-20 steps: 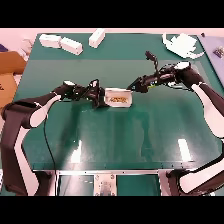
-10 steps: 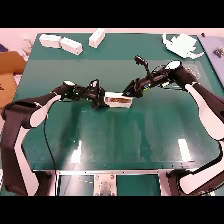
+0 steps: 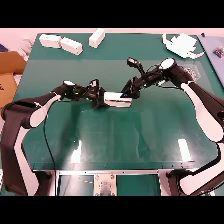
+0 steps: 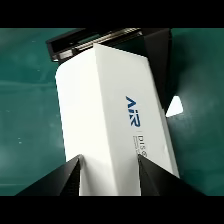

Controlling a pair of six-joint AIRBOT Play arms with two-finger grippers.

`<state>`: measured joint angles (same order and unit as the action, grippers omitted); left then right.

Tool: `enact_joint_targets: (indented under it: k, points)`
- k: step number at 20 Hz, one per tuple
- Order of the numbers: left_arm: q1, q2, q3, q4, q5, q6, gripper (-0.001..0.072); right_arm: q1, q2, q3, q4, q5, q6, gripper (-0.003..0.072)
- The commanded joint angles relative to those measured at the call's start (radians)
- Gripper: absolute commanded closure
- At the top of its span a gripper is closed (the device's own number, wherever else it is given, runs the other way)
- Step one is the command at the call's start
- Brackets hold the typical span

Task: Fold the box and place the chain.

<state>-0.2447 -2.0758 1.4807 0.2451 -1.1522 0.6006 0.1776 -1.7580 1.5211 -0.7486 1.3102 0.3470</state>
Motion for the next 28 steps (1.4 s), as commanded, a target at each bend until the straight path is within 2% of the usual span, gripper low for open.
enact_joint_targets:
  k: [1,8,11,28]
  points:
    - [-0.001,0.001,0.000,0.001,-0.003,0.002,0.0353,0.021,0.000,0.017,-0.052,-0.073,-0.011,0.0274]
    - [-0.001,0.001,0.000,0.001,-0.003,0.002,0.0353,0.031,0.000,0.056,-0.059,-0.086,-0.011,0.0295]
    - [-0.001,0.001,0.000,0.001,-0.003,0.002,0.0353,0.050,-0.002,0.054,-0.110,-0.087,-0.008,0.0294]
    - [-0.001,0.001,0.000,0.001,-0.003,0.002,0.0352,0.079,-0.002,-0.019,-0.135,-0.108,-0.007,0.0294]
